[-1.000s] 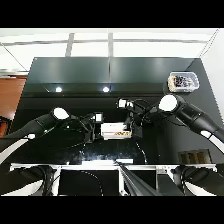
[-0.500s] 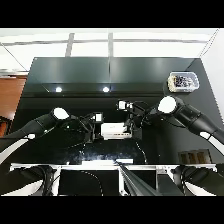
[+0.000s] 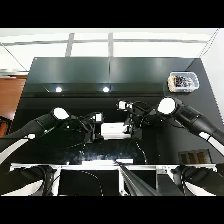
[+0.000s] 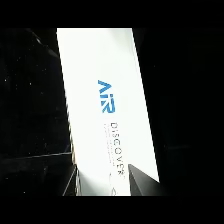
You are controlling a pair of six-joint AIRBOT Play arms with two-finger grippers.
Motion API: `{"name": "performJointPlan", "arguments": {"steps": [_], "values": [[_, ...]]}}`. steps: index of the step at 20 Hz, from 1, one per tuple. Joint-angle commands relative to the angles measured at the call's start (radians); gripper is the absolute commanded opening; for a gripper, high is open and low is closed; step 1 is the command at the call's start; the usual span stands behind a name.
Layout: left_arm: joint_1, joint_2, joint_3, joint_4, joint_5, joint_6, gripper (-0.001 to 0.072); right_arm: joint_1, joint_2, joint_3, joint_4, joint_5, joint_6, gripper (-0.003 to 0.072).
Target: Fold the box and place the chain.
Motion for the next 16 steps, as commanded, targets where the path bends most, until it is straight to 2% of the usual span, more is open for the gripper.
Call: {"name": "performJointPlan", "arguments": {"steps": [1,16], "values": [[0.000,-0.001,0.000,0.000,0.000,0.000,0.0468,0.001,0.000,-0.001,0.002,-0.008,0.000,0.0379],[0.000,-0.001,0.000,0.000,0.000,0.000,0.0467,0.001,-0.022,-0.001,-0.010,0.018,0.015,0.0379]]}}
